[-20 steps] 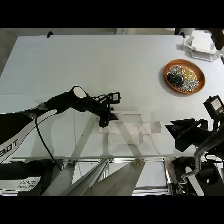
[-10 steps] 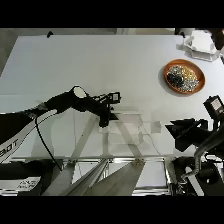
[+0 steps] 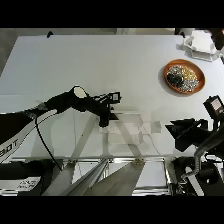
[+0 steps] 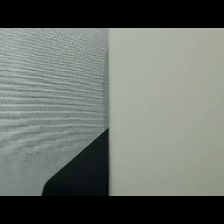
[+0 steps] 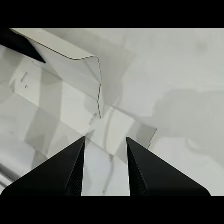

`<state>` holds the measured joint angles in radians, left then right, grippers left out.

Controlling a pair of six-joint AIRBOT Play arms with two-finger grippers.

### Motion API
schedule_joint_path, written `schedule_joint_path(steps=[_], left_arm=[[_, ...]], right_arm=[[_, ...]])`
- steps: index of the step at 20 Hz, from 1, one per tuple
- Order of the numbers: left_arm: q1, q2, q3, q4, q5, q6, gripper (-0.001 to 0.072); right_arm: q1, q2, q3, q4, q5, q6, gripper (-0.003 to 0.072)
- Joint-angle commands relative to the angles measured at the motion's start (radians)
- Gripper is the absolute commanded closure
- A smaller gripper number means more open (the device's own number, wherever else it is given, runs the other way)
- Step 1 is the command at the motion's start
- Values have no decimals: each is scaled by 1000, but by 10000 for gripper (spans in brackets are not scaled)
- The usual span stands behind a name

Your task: Fold the box and place the chain.

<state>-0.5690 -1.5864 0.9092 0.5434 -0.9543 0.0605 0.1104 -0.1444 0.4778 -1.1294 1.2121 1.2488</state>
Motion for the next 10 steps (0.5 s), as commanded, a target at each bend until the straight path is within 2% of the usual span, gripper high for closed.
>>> schedule_joint_path(steps=[1,3,4,7,10], left_arm=[[0,0,0,3,0,1,699],[0,0,0,3,0,1,699],[0,0,0,3,0,1,699],[0,0,0,3,0,1,699],[0,0,0,3,0,1,699]], right_arm=[[1,1,0,8,13,-56,431],[1,1,0,21,34,-179,611],[1,1,0,25,42,-246,674],[1,0,0,56,58,-402,674],[1,-5,-1,60,80,-421,673]])
